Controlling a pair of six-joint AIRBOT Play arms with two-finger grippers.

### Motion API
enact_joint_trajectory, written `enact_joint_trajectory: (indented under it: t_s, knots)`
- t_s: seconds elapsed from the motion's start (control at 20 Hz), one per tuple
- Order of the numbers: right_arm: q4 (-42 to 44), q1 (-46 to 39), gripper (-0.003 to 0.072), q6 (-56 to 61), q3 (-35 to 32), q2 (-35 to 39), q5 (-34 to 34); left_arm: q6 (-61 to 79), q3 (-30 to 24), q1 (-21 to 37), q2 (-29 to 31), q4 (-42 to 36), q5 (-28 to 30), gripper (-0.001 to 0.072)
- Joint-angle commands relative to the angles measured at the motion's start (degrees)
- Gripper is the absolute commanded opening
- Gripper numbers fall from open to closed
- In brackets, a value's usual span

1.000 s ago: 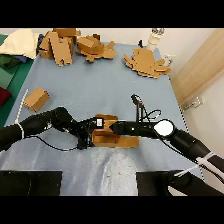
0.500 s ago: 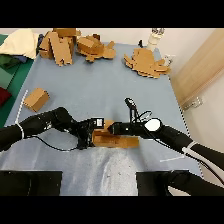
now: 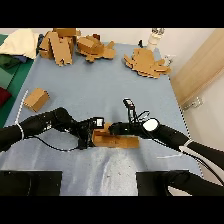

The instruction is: Fold the box.

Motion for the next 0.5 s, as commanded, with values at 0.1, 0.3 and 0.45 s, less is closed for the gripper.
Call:
enact_joint_trajectory:
  t_s: [0.1, 0.3, 0.45]
  knots:
    - [-5.6, -1.4, 0.0006, -3.2, 0.4, 4.6, -0.7, 0.0, 0.0, 0.0, 0.0, -0.2, 0.4, 0.0516]
    - [-25.8, -7.2, 0.0032, 5.9, 3.0, 15.9, 12.9, 0.0, 0.0, 0.0, 0.0, -0.2, 0.4, 0.0516]
    - [-42.2, -8.5, 0.0207, 9.9, 3.3, 21.6, 29.7, 0.0, 0.0, 0.0, 0.0, -0.2, 0.4, 0.0516]
